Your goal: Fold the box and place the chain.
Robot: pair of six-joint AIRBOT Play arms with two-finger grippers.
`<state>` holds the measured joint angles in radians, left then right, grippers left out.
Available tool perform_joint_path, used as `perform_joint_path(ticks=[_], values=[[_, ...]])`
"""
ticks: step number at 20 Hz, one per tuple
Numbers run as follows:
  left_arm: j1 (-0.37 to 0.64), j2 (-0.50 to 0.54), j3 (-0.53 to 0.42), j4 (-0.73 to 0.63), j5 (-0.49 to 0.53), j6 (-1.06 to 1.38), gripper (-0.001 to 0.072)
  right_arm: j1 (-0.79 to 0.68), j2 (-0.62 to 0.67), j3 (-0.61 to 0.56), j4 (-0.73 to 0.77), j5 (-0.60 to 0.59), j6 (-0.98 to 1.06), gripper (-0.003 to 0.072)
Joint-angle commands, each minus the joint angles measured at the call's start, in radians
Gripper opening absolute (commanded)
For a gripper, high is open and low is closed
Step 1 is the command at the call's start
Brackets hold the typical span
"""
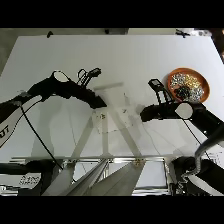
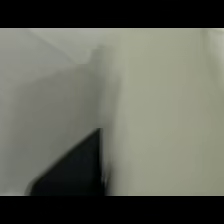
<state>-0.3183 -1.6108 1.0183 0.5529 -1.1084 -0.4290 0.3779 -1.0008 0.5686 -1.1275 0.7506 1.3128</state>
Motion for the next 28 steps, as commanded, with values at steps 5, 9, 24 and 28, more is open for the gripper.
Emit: perform_joint_path(ticks=[5, 9, 24, 28], values=[[-0.004, 0.010, -0.004, -0.023, -0.038, 0.071, -0.0002, 0.000, 0.020, 0.021, 0.002, 0.114, 0.000, 0.0271], [-0.060, 0.088, -0.015, 0.097, -0.113, 0.108, -0.0002, 0.000, 0.098, 0.131, -0.135, 0.350, 0.000, 0.0302], [-0.240, -0.002, -0.059, -0.055, 0.198, 0.332, 0.0004, 0.000, 0.233, 0.167, -0.234, 0.428, -0.003, 0.0337], [-0.240, -0.017, -0.059, -0.114, 0.200, 0.381, 0.0004, 0.000, 0.233, 0.167, -0.234, 0.427, -0.004, 0.0337]])
